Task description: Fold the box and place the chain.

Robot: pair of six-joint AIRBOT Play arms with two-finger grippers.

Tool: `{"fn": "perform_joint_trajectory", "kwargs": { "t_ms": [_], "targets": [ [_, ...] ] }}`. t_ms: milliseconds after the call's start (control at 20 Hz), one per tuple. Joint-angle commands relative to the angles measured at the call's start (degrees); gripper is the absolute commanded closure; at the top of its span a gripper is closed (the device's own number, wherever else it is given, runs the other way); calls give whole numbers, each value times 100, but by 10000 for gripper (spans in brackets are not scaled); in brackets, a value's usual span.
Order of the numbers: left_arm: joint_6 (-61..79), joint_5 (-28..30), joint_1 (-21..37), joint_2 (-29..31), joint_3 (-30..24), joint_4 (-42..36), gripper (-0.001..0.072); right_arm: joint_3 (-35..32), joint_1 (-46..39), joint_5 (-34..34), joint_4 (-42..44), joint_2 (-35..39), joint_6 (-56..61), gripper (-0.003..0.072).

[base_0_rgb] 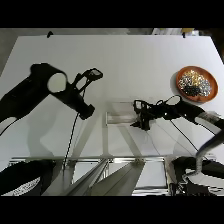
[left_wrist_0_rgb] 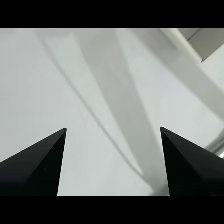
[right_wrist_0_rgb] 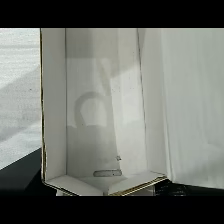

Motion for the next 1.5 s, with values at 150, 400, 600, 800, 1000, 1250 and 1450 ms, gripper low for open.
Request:
{"fn": "perform_joint_trajectory", "kwargs": {
  "t_ms": [150, 400, 600, 800, 1000, 1250, 1450],
  "targets": [
    [6000, 2754, 1165, 103, -2197, -2059, 74, 0, 0, 2, 2, 4, 0, 348],
    [8832, 2789, 1145, -901, -2258, -4774, 78, 0, 0, 2, 2, 4, 0, 348],
    [9477, 2697, 1067, -1228, -2258, -5088, 32, 0, 0, 2, 2, 4, 0, 348],
    [9770, 2551, 820, -1292, -2258, -5099, 10, 0, 0, 2, 2, 4, 0, 348],
    [9766, 2527, 640, -1292, -2258, -5108, 9, 0, 0, 4, 4, 4, 0, 348],
    [9750, 2542, 557, -1327, -2258, -5248, 9, 0, 0, 2, 2, 4, 0, 348],
    [9444, 2640, 645, -1370, -2258, -5302, 7, 0, 0, 2, 2, 4, 2, 348]
  ]
}}
